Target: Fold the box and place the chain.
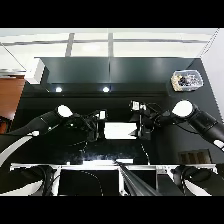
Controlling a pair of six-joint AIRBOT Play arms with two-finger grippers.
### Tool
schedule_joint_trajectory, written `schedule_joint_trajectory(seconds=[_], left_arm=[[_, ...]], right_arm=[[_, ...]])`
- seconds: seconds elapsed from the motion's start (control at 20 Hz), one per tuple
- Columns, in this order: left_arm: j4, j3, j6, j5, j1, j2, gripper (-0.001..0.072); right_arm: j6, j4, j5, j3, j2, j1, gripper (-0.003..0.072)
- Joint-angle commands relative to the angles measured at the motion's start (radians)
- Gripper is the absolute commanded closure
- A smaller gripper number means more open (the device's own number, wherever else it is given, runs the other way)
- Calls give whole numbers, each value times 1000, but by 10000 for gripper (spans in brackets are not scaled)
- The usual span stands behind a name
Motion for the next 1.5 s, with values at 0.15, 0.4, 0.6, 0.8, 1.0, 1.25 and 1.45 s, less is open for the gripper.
schedule_joint_trajectory(seconds=[0.15, 0.4, 0.6, 0.8, 1.0, 1.25, 1.45], left_arm=[[0, 0, 0, -8, 0, -1, 284], [0, 0, 0, -8, 0, -1, 284], [0, 0, 0, -7, 0, -1, 284], [0, 0, 0, -8, 0, -1, 284], [0, 0, 0, -7, 0, -1, 284], [0, 0, 0, -8, 0, -1, 284], [0, 0, 0, -8, 0, -1, 284]], right_arm=[[-18, -2, 8, -1, 1, 1, -34], [-17, -12, 22, -1, 1, 40, -34], [17, -82, -37, -1, 0, 68, -34], [20, -92, -43, -1, 0, 68, -34], [32, -95, -84, -1, 0, 69, -34], [40, -95, -95, -1, 0, 69, -34], [42, -61, -107, -1, 0, 69, 210]])
